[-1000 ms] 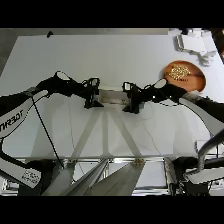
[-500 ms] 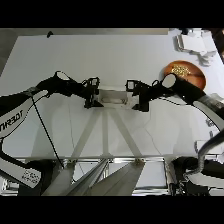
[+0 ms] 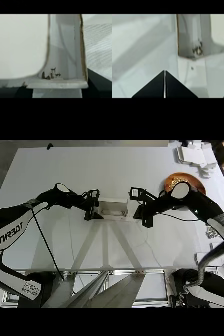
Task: Fold the box and place the chain.
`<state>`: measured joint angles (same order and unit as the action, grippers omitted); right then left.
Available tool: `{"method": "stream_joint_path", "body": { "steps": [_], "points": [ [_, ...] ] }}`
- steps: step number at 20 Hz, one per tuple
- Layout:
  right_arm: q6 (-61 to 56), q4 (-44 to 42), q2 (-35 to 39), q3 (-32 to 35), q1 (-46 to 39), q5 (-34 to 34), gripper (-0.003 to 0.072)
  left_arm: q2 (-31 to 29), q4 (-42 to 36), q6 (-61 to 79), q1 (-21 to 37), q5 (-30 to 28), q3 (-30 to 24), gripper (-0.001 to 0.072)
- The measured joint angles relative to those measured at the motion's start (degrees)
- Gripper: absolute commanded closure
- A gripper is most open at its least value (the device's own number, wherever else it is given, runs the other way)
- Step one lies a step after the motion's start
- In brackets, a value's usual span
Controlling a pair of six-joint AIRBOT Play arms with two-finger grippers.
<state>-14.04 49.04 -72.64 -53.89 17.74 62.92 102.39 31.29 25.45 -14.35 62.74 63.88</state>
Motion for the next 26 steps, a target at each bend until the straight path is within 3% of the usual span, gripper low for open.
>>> {"method": "stream_joint_path", "body": {
  "steps": [2, 8, 13, 17, 22, 26],
  "points": [
    [-0.61, -5.31, 0.22, -0.02, 0.17, -2.29, 0.0677, 0.0, 0.0, 0.0, 0.0, 0.02, 0.0, 0.0497],
    [-1.14, -15.76, -3.19, -0.22, 0.76, -18.56, 0.0677, 0.0, 0.02, 0.0, 0.0, 0.04, 0.0, 0.0497],
    [-1.29, -18.51, -9.29, -0.26, 0.81, -31.69, 0.0676, 0.0, 0.02, -0.02, 0.0, 0.07, 0.0, 0.0497],
    [-1.31, -18.84, -12.68, -0.24, 0.83, -38.05, 0.0675, 0.0, 0.02, -0.07, 0.02, 0.07, 0.0, 0.0497],
    [-1.11, -13.07, -12.26, -0.24, 0.83, -39.95, 0.0675, 0.0, 0.07, 0.04, 0.02, 0.07, 0.0, 0.0497],
    [-6.73, 3.26, -7.26, -0.22, 0.83, -35.82, 0.0675, 0.0, 0.04, 0.04, 0.02, 0.07, 0.0, 0.0497]
  ]
}}
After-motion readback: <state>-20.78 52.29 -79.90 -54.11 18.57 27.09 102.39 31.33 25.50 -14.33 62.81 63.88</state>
